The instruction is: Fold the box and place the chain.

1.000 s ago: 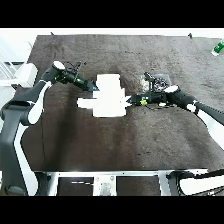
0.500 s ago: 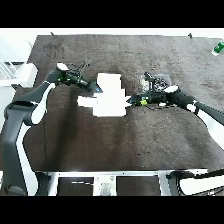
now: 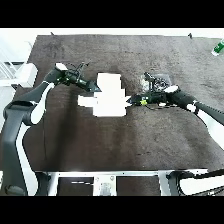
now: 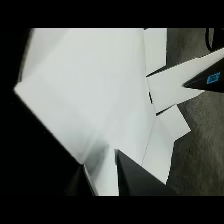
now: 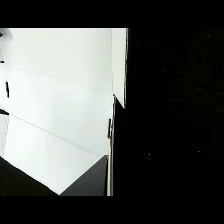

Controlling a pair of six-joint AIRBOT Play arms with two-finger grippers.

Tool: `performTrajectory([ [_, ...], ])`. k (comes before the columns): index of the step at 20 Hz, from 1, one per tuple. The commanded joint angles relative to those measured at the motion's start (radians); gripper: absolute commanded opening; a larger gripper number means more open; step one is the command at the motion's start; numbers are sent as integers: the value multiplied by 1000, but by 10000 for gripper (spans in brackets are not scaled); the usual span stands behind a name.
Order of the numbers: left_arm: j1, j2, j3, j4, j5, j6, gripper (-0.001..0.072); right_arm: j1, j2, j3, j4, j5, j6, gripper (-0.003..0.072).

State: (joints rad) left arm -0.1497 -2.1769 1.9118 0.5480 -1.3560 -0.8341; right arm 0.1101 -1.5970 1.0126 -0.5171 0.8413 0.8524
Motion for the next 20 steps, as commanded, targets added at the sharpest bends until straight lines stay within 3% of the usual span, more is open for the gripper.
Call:
performTrajectory([
  [1,0,-1,1,-3,6,22,101,0,0,1,0,0,0,11],
  [2,0,-1,1,-3,4,33,22,0,0,1,0,0,0,11],
  [5,0,-1,1,-3,-18,76,21,0,0,1,0,-3,0,14],
  [7,0,-1,1,-10,-42,133,20,-5,0,2,3,-3,0,202],
  [8,0,0,1,-10,-57,173,20,-11,1,3,8,-2,0,221],
  [16,0,27,-7,-37,-139,565,14,-214,105,3,12,42,0,222],
  [20,0,97,-143,-102,-101,788,14,-254,113,3,11,47,0,222],
])
